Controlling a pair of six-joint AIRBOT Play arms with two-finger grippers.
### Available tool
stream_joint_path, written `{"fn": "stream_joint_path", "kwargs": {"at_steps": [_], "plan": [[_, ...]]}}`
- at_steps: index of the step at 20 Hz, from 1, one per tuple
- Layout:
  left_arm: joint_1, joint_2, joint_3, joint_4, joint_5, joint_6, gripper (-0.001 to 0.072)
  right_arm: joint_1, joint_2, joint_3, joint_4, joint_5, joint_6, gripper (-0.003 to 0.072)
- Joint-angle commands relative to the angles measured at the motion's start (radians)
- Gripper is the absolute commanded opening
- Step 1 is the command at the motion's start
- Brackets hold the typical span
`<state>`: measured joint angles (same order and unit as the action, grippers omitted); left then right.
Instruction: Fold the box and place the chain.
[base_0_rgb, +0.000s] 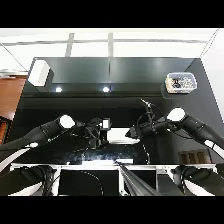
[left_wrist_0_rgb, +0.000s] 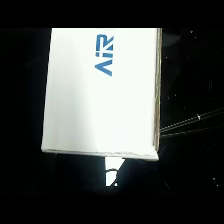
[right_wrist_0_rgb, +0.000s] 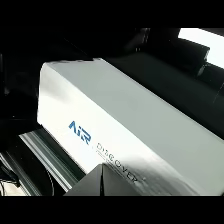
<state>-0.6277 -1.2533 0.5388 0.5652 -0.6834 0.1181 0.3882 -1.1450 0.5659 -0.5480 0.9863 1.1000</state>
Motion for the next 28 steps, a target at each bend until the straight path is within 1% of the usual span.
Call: {"fn": "stream_joint_path", "kwargs": {"at_steps": [1,2,3,4,5,7,8,11,13,14,17,19,20,21,23,25,28], "plan": [[0.000,0.000,0.006,0.000,-0.019,0.000,0.0292,-0.056,0.049,0.070,-0.032,0.113,-0.038,0.0012],[0.000,0.000,0.014,0.000,-0.039,0.000,0.0294,-0.094,0.077,0.100,-0.064,0.135,-0.024,0.0013],[0.000,0.004,0.023,0.000,-0.058,0.000,0.0340,-0.138,0.111,0.126,-0.093,0.145,-0.002,0.0012],[0.004,0.011,0.032,0.000,-0.074,0.000,0.0566,-0.179,0.143,0.145,-0.108,0.151,0.015,0.0013],[0.009,0.018,0.042,0.000,-0.083,-0.035,0.0705,-0.219,0.174,0.158,-0.107,0.158,0.019,0.0013],[0.029,0.044,0.051,0.023,-0.086,-0.143,0.0706,-0.282,0.235,0.167,-0.108,0.172,0.019,0.0012],[0.038,0.064,0.053,0.061,-0.092,-0.170,0.0706,-0.311,0.261,0.167,-0.108,0.186,0.019,0.0013],[0.060,0.154,0.071,0.206,-0.171,-0.244,0.0706,-0.368,0.308,0.167,-0.108,0.214,0.023,0.0013],[0.059,0.206,0.086,0.209,-0.207,-0.293,0.0706,-0.377,0.314,0.166,-0.108,0.213,0.023,0.0013],[0.045,0.213,0.099,0.200,-0.216,-0.292,0.0705,-0.377,0.314,0.166,-0.108,0.201,0.023,0.0013],[-0.047,0.164,0.170,0.201,-0.196,-0.293,0.0704,-0.377,0.314,0.166,-0.107,0.162,0.024,0.0013],[-0.102,0.084,0.229,0.199,-0.136,-0.313,0.0703,-0.377,0.314,0.166,-0.108,0.159,0.023,0.0013],[-0.117,0.034,0.257,0.199,-0.125,-0.312,0.0703,-0.377,0.314,0.166,-0.109,0.162,0.023,0.0013],[-0.124,-0.019,0.294,0.200,-0.136,-0.310,0.0703,-0.377,0.314,0.166,-0.116,0.161,0.023,0.0013],[-0.141,-0.077,0.359,0.198,-0.151,-0.310,0.0703,-0.377,0.314,0.166,-0.140,0.162,0.023,0.0013],[-0.143,-0.096,0.382,0.169,-0.159,-0.310,0.0704,-0.377,0.314,0.166,-0.187,0.153,0.030,0.0013],[-0.144,-0.099,0.382,0.167,-0.163,-0.310,0.0704,-0.407,0.314,0.166,-0.258,0.125,0.102,0.0013]]}}
